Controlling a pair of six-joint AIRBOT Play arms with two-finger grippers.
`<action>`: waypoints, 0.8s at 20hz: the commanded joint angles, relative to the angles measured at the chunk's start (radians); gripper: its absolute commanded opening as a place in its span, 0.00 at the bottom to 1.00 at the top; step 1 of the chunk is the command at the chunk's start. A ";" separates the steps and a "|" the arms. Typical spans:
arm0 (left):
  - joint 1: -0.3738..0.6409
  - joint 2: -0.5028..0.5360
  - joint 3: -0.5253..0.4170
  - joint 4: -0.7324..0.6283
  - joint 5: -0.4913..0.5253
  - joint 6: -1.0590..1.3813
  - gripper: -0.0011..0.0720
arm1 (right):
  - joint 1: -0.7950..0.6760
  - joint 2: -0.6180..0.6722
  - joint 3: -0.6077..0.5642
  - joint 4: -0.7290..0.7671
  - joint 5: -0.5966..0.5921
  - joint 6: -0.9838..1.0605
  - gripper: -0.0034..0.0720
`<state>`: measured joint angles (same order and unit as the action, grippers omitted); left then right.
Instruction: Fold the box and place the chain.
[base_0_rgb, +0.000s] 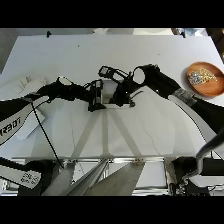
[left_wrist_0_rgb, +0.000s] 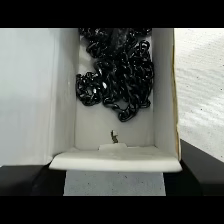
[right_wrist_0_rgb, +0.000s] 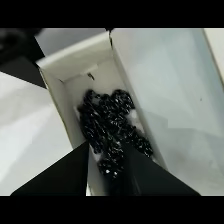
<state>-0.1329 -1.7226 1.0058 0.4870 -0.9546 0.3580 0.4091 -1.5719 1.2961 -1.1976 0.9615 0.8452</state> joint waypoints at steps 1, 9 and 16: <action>0.000 0.000 0.000 0.000 0.000 0.000 0.31 | -0.012 0.046 0.006 0.017 0.036 -0.069 0.37; 0.000 0.000 0.000 0.000 0.000 0.000 0.31 | -0.237 0.254 0.006 0.009 0.314 -0.229 0.38; 0.000 0.000 0.000 0.000 0.000 0.000 0.31 | -0.457 0.171 -0.132 0.029 0.168 -0.541 0.78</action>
<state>-0.1329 -1.7226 1.0058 0.4870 -0.9546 0.3576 0.0231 -1.3735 1.2343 -1.1778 1.2308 0.4755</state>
